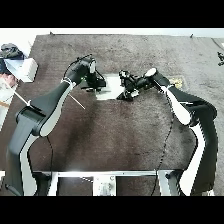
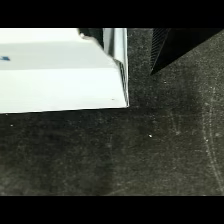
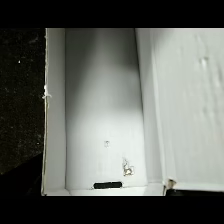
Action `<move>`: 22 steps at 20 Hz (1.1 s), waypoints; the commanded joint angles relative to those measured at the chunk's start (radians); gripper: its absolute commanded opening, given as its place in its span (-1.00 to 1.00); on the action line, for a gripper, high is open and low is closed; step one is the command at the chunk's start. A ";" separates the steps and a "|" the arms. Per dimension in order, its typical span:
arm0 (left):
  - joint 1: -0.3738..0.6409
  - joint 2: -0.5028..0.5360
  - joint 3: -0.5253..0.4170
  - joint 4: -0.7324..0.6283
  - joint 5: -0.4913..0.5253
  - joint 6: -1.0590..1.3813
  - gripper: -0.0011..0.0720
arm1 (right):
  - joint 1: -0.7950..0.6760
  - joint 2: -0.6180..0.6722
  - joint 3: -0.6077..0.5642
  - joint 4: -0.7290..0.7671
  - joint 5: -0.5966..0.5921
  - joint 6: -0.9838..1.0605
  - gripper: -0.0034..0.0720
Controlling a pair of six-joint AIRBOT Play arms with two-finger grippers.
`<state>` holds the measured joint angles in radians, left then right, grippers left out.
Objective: Fold the box and place the chain.
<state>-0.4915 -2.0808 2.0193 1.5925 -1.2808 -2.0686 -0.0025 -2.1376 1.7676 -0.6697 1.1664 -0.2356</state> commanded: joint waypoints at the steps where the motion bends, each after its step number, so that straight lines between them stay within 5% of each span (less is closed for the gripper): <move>1: 0.000 -0.012 0.001 0.027 -0.015 -0.021 -0.14 | 0.001 0.000 0.000 0.000 0.000 0.000 -0.20; 9: -0.017 -0.029 0.001 0.031 0.003 -0.021 -0.23 | 0.001 0.000 0.000 0.000 0.000 0.000 -0.20; 10: -0.017 -0.032 0.001 0.031 0.005 -0.022 -0.30 | 0.001 0.000 0.000 0.000 0.000 0.000 -0.20; 11: -0.017 -0.032 0.001 0.031 0.003 -0.019 -0.74 | 0.001 0.000 0.000 0.000 0.000 0.000 -0.20; 12: -0.017 -0.032 0.001 0.031 0.006 -0.018 -0.86 | 0.001 0.000 0.000 0.000 0.000 0.000 -0.20; 16: -0.017 -0.032 0.001 0.029 0.006 -0.017 -0.85 | 0.001 0.000 0.000 0.000 0.000 0.000 -0.20; 17: -0.017 -0.032 0.002 0.019 0.007 0.004 -0.71 | 0.001 0.000 0.000 0.000 0.000 0.000 -0.20; 18: -0.017 -0.030 0.002 0.002 0.009 0.029 -0.16 | 0.001 0.000 0.000 0.000 0.000 0.000 -0.20; 19: -0.017 -0.029 0.002 -0.013 0.010 0.054 0.12 | 0.001 0.000 0.000 0.000 0.000 0.000 -0.19; 22: -0.017 -0.012 0.005 -0.048 0.005 0.133 0.11 | 0.001 0.000 0.000 0.000 0.000 0.000 -0.20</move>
<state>-0.5076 -2.1052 2.0212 1.5833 -1.2770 -2.0102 -0.0021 -2.1376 1.7676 -0.6697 1.1660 -0.2356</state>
